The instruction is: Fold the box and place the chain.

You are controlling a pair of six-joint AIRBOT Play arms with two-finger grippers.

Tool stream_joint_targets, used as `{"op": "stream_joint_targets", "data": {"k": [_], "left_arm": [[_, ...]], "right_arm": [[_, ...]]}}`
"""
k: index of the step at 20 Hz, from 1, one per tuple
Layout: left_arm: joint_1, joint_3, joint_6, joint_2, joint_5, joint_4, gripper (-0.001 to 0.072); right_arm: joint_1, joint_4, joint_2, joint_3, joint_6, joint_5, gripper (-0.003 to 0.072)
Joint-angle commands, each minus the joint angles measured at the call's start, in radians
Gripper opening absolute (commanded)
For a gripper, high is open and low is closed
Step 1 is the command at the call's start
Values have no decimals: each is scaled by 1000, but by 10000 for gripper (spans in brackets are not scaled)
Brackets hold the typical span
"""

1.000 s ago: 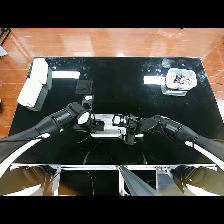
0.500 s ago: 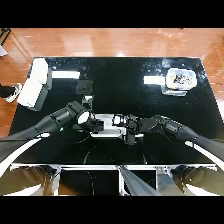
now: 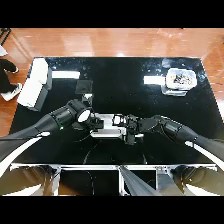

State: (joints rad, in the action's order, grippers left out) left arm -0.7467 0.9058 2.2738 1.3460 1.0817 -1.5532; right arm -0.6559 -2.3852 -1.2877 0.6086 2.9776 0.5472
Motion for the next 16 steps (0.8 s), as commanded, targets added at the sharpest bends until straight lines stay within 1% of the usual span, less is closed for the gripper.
{"op": "stream_joint_targets", "data": {"k": [1, 3, 5, 6, 7, 8, 9, 10, 16], "left_arm": [[-1, 1, 7, 11, 1, 11, 448], [-1, 1, 5, 22, -3, 26, 447], [-2, 1, 0, 26, 0, 28, 409], [-2, 1, -2, 26, 1, 29, 359], [-2, 1, -10, 26, 0, 42, 264], [-2, 1, -23, 26, -7, 54, 152], [-2, 1, -23, 26, -7, 55, 70], [-1, 1, -23, 26, -7, 53, 31], [-1, 1, -26, 26, -12, 51, 25]], "right_arm": [[-1, 0, 0, 0, 0, -1, 25], [-1, 0, 0, 0, -1, 0, 25], [-1, 0, 0, 0, -4, 0, 25], [-1, 0, 0, 0, -4, -1, 25], [-1, 0, 0, 0, -4, -1, 26], [-1, 0, 0, 0, -4, -1, 25], [-1, 0, 0, 0, -4, -1, 25], [-1, 0, 0, 0, -4, -1, 25], [-1, -3, 0, 0, -21, -1, 29]]}}
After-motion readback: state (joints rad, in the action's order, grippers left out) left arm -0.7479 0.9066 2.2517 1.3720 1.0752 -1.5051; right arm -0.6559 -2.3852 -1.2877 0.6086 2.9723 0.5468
